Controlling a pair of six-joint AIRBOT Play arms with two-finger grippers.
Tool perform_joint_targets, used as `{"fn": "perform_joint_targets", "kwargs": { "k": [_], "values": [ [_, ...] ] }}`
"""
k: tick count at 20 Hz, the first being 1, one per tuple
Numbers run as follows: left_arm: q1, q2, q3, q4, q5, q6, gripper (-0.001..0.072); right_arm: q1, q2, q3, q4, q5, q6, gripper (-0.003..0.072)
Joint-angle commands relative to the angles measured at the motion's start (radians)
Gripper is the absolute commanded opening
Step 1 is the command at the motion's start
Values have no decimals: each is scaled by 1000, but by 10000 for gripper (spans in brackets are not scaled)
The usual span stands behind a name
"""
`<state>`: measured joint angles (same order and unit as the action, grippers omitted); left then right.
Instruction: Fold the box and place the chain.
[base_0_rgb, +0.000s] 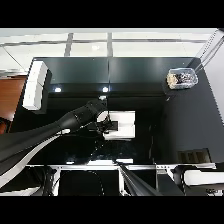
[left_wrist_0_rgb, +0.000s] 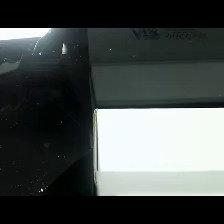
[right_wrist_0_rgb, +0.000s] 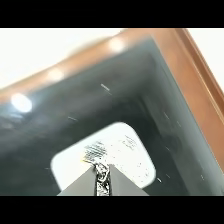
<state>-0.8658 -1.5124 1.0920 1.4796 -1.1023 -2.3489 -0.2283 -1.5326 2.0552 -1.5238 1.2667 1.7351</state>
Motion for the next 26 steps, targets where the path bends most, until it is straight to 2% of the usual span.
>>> {"fn": "perform_joint_targets", "kwargs": {
  "k": [1, 6, 12, 15, 18, 21, 26],
  "values": [
    [0, 0, 0, 0, 2, 0, 29, 6, 176, 0, 99, -50, -95, 19],
    [0, 0, 0, 0, 2, 0, 29, 6, 344, 0, 233, -82, -146, 19],
    [0, 0, 0, 0, 2, 0, 29, 51, 484, 0, 409, -68, -196, 20],
    [0, 0, 0, 0, 0, 0, 28, 92, 512, 0, 451, -50, -201, 20],
    [0, 0, 0, 0, 1, 0, 29, 143, 520, 0, 458, 53, -202, 21],
    [0, 0, 0, 0, 1, 0, 29, 230, 522, 0, 473, 79, -203, 21],
    [0, 0, 0, 0, 0, 0, 29, 274, 522, 0, 664, 172, -206, 21]
  ]
}}
